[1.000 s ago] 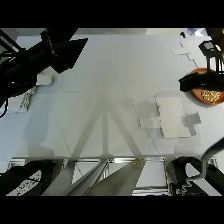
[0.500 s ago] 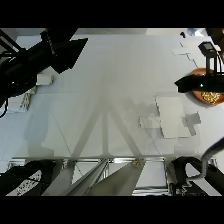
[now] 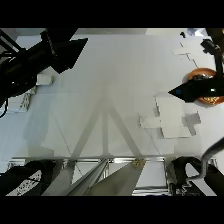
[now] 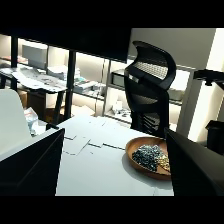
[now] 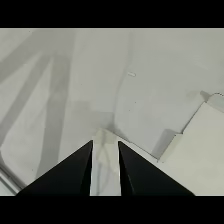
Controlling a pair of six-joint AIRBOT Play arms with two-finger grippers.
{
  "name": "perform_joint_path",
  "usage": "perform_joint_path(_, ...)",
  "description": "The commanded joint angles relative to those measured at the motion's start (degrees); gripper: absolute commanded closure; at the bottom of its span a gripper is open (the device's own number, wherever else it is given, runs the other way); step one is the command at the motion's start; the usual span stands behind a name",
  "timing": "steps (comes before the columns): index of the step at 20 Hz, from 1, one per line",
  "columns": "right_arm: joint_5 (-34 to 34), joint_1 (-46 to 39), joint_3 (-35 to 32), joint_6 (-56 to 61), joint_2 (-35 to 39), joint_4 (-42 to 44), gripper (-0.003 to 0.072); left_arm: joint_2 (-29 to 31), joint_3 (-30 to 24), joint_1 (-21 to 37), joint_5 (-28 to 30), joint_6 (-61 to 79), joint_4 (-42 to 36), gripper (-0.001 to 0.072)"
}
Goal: Fold the box and place the chain.
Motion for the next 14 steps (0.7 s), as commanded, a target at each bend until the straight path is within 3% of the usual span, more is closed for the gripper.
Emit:
perform_joint_path(1, 2.10, -0.02, 1.27, 7.39, 3.78, -17.86, 0.0279, 0.00, 0.02, 0.00, 0.00, 0.00, 0.02, 0.0014)
perform_joint_path(2, 2.38, -0.02, 1.25, 10.56, 3.76, -25.86, 0.0187, 0.00, 0.02, 0.00, 0.00, 0.00, 0.00, 0.0014)
perform_joint_path(5, 1.68, -0.02, 1.20, 15.41, 1.84, -39.74, 0.0169, 0.00, 0.02, 0.00, 0.00, 0.00, 0.02, 0.0014)
perform_joint_path(10, 3.19, -0.02, 1.20, 18.56, -7.80, -47.52, 0.0171, 0.00, 0.02, 0.00, 0.00, 0.00, 0.00, 0.0014)
perform_joint_path(14, 3.56, -0.02, 1.20, 21.31, -17.25, -48.48, 0.0171, 0.00, 0.02, 0.00, 0.02, 0.00, 0.02, 0.0014)
